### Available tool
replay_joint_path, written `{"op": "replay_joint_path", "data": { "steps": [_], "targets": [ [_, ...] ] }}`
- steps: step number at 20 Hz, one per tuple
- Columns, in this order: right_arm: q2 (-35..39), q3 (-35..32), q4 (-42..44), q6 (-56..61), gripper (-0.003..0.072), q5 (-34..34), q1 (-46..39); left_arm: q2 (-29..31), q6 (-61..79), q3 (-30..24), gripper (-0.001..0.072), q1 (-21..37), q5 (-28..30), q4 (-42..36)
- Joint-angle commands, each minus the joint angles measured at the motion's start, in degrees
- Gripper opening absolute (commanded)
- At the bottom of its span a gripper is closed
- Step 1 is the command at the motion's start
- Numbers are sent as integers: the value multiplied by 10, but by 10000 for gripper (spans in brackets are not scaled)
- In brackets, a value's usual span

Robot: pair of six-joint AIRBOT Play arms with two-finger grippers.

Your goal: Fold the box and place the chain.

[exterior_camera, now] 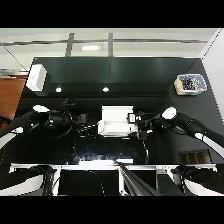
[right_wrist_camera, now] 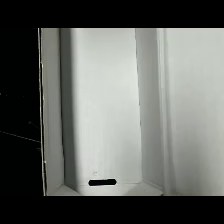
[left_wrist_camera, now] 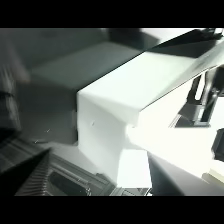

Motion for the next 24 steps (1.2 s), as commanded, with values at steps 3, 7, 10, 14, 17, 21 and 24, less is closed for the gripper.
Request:
{"op": "replay_joint_path", "data": {
  "steps": [3,7,10,14,17,21,24],
  "targets": [
    [0,0,0,0,130,0,0,0,-17,60,714,-18,-44,45],
    [0,0,0,0,130,0,0,0,-117,130,710,-95,-27,145],
    [0,0,0,0,130,0,0,0,-226,170,673,-134,-14,191],
    [0,0,0,0,130,0,0,0,-306,196,673,-166,-15,246],
    [0,0,0,0,130,0,0,0,-317,196,673,-178,-8,245],
    [0,0,0,0,130,0,0,0,-319,196,485,-189,11,245],
    [0,0,0,0,130,0,0,0,-319,196,485,-197,9,256]
  ]
}}
